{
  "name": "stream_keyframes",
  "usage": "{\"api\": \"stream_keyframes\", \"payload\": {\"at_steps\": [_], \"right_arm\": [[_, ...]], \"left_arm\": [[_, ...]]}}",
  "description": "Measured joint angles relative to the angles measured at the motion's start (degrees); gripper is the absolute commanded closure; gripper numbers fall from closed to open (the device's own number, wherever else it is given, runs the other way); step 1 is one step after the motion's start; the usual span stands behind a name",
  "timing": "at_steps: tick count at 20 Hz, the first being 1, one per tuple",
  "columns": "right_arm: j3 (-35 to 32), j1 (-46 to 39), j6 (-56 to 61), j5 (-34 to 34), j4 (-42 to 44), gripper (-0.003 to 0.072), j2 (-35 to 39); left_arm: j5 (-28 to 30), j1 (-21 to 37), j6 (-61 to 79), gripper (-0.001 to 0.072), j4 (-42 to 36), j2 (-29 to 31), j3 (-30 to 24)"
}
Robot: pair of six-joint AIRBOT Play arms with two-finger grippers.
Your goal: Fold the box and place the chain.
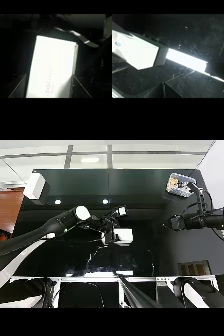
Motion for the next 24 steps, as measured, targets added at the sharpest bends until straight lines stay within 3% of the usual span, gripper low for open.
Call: {"api": "stream_keyframes", "payload": {"at_steps": [7,11,13,14,15,20,24], "right_arm": [[0.0,0.0,-0.1,-0.9,0.0,0.067,0.0],[0.0,0.0,-0.1,-1.0,0.0,0.067,0.0],[0.0,0.0,-0.1,-1.0,0.0,0.067,0.0],[0.0,0.0,-0.1,-1.0,0.0,0.067,0.0],[0.0,0.0,-0.1,-1.0,0.0,0.067,0.0],[0.0,0.0,0.0,-1.0,0.1,0.067,0.0],[0.0,0.0,0.0,-1.0,0.1,0.067,0.0]], "left_arm": [[-1.1,-0.2,4.5,0.0,0.7,-0.4,0.0],[-1.0,-2.6,2.2,0.0004,6.4,-1.3,0.6],[-0.5,-4.7,-2.1,0.0067,12.3,-1.9,1.5],[-0.6,-5.6,-4.9,0.0302,15.5,-2.0,2.1],[-1.0,-6.3,-7.8,0.043,18.6,-2.1,3.0],[-8.3,-3.8,-21.3,0.0438,27.5,1.4,7.0],[-16.5,8.5,-40.8,0.0435,39.1,8.5,7.0]]}}
